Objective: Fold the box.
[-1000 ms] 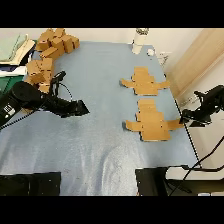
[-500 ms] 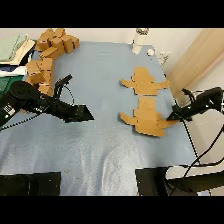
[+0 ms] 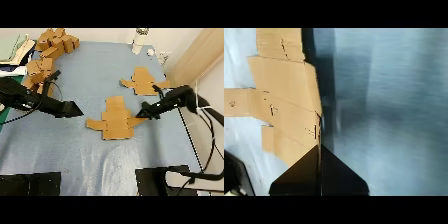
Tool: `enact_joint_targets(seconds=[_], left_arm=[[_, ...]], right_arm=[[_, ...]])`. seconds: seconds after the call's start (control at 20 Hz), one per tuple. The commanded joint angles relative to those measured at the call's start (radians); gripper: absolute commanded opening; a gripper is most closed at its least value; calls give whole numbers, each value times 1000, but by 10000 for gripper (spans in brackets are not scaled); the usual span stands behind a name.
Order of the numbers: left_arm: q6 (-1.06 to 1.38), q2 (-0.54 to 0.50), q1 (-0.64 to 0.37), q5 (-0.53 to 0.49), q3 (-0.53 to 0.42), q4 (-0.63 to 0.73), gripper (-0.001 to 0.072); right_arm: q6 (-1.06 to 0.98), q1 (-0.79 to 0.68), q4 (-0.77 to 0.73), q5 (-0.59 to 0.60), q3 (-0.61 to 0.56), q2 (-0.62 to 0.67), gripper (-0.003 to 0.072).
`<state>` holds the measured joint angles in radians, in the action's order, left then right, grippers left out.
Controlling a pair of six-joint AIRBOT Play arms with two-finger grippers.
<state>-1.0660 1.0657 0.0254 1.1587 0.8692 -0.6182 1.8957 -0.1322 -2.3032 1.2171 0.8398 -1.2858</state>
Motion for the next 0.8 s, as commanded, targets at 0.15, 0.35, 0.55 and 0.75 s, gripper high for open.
enact_joint_targets(seconds=[0.15,0.35,0.55,0.75], left_arm=[[33,0,-137,93,0,-81,638],[24,0,-137,80,0,-85,636],[-3,0,-137,80,0,-85,636],[38,41,-139,83,0,-84,636]], right_arm=[[-179,243,85,-249,-112,39,373],[-179,245,90,-231,-112,13,328],[-85,254,38,-209,-112,13,4],[142,337,-35,-246,-112,24,4]])
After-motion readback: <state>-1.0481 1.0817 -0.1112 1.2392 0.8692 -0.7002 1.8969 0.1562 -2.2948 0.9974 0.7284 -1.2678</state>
